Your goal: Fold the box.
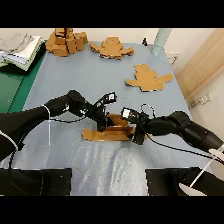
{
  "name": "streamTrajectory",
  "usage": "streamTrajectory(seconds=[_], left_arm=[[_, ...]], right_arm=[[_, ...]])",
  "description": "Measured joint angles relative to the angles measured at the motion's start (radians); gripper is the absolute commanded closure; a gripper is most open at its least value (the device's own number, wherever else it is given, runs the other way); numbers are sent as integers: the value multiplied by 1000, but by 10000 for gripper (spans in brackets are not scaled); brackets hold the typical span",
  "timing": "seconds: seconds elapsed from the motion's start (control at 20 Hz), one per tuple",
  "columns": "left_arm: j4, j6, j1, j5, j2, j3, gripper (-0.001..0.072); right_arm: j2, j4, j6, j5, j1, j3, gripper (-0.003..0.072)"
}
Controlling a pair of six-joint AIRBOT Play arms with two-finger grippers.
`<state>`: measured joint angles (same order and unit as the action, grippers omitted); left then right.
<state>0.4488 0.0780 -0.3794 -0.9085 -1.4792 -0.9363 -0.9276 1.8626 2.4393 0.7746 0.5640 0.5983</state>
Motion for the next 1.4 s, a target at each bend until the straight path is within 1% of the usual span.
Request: streamTrajectory(seconds=[0.1,0.2,0.4,0.75,1.4], left_arm=[[0,0,0,0,0,0,695],[0,0,0,0,0,0,694],[0,0,0,0,0,0,694],[0,0,0,0,0,0,695],[0,0,0,0,0,0,695]], right_arm=[[-39,114,148,7,-59,0,-34],[-81,196,256,16,-96,0,-34],[-159,288,365,34,-128,0,-34],[-217,328,422,40,-140,0,-34],[-205,333,431,49,-135,1,-32]])
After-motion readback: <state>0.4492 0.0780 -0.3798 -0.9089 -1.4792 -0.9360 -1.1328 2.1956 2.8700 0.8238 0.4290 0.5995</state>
